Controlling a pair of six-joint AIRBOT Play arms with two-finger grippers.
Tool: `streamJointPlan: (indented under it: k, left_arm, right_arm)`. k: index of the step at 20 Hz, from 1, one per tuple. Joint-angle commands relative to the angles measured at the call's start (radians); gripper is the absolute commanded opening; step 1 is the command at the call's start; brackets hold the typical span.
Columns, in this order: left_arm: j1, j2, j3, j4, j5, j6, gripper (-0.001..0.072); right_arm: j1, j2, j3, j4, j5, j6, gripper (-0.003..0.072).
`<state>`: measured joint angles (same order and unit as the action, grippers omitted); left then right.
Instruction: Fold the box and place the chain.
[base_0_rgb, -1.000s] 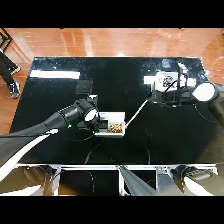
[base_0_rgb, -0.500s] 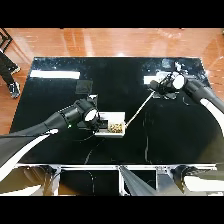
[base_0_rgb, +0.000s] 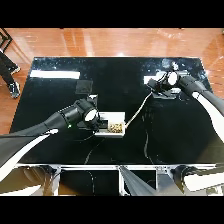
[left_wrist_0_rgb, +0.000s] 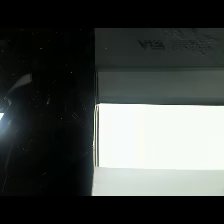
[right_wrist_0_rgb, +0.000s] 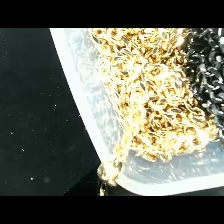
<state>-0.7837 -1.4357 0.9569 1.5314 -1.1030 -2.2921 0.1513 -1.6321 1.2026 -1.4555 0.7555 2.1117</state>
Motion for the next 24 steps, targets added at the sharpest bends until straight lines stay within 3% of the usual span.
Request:
streamJointPlan:
  k: [1, 4, 8, 15, 21, 24]
  left_arm:
    - [0.001, 0.0, 0.0, 0.0, -0.002, 0.0, 0.0026]
    - [0.0, 0.0, 0.0, 0.0, -0.002, 0.0, 0.0026]
    - [0.0, 0.0, 0.0, 0.0, -0.013, 0.019, 0.0026]
    - [0.0, 0.0, 0.0, 0.0, -0.009, 0.019, 0.0026]
    - [0.0, 0.0, 0.0, 0.001, -0.005, 0.019, 0.0026]
    - [0.0, 0.0, 0.0, 0.0, -0.005, 0.019, 0.0026]
  right_arm:
    - [0.0, 0.018, 0.006, -0.002, 0.062, -0.076, 0.0019]
    - [-0.002, 0.124, 0.006, -0.005, 0.109, -0.222, 0.0018]
    - [-0.019, 0.378, 0.006, 0.031, 0.148, -0.385, 0.0017]
    - [-0.018, 0.825, 0.006, 0.386, 0.424, -0.615, 0.0019]
    - [0.006, 0.905, 0.001, 0.621, 0.53, -0.669, 0.0019]
    - [0.122, 0.902, -0.012, 0.611, 0.508, -0.665, 0.0018]
